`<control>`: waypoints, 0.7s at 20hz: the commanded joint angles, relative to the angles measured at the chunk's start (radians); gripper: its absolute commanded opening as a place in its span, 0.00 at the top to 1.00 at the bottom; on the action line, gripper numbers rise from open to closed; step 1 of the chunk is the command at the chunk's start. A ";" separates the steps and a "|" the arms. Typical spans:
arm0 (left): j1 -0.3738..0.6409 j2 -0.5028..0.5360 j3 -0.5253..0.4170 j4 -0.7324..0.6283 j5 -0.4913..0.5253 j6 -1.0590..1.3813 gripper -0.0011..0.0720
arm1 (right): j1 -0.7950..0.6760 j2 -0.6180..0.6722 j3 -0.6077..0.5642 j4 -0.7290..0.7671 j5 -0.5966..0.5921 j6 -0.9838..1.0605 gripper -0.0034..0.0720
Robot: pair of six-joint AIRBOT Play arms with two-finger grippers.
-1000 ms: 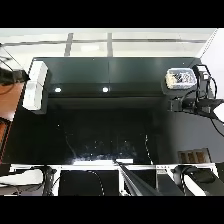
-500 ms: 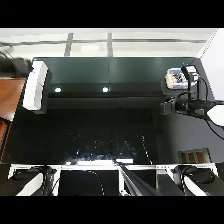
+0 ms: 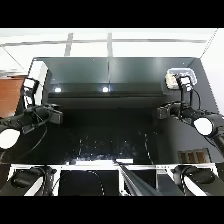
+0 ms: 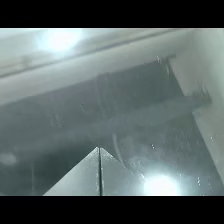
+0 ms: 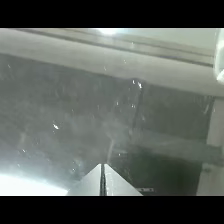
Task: Fold the box and place the chain.
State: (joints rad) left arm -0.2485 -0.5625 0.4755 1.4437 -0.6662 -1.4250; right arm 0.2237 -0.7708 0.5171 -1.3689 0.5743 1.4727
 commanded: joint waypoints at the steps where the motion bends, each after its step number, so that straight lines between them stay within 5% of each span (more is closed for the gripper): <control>1: -0.010 0.028 -0.048 -0.027 0.002 0.000 0.95 | 0.001 0.000 -0.023 -0.013 -0.010 0.000 0.93; 14: -0.010 0.028 -0.048 -0.031 0.008 0.000 0.95 | 0.001 0.000 -0.023 -0.013 -0.010 0.000 0.93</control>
State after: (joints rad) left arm -0.2584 -0.5354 0.4278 1.4128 -0.6575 -1.4250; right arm 0.2237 -0.7708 0.4950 -1.3819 0.5644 1.4727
